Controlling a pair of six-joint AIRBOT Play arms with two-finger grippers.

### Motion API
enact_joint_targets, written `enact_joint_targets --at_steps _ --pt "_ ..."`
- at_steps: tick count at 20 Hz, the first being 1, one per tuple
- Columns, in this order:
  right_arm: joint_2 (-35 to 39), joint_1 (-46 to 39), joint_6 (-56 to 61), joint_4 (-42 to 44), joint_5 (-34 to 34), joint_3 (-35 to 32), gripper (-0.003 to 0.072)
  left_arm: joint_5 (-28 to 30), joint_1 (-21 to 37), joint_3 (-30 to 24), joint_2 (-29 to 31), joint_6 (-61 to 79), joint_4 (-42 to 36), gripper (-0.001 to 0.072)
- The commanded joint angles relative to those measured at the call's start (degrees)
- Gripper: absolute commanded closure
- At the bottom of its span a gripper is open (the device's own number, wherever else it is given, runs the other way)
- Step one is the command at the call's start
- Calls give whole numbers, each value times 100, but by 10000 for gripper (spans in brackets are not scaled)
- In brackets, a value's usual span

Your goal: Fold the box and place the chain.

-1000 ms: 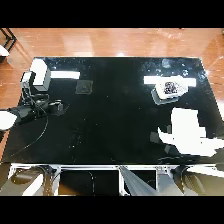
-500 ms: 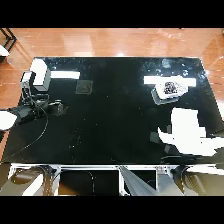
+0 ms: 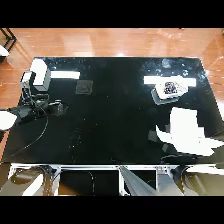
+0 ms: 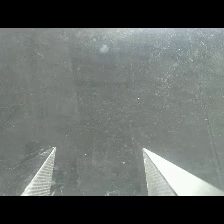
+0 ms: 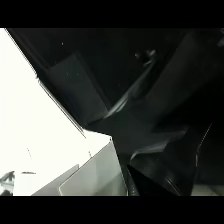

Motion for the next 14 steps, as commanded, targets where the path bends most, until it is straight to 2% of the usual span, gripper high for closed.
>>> enact_joint_targets --at_steps 1,2,3,5,6,9,14 --pt "0 7 -42 -127 160 7 354 2 4 0 0 0 0 74" --pt "2 7 -44 -127 175 4 388 2 4 0 0 0 0 74" --pt "2 7 -66 -127 205 4 514 2 4 0 0 2 0 74" --pt "0 7 -114 -125 275 4 552 2 4 0 0 2 0 74" --pt "2 7 -133 -125 297 4 626 0 4 0 0 2 0 74" --pt "2 9 -160 -57 387 4 627 2 4 0 0 2 0 74" --pt "13 251 -216 518 494 2 628 0 4 0 0 -2 -9 74"
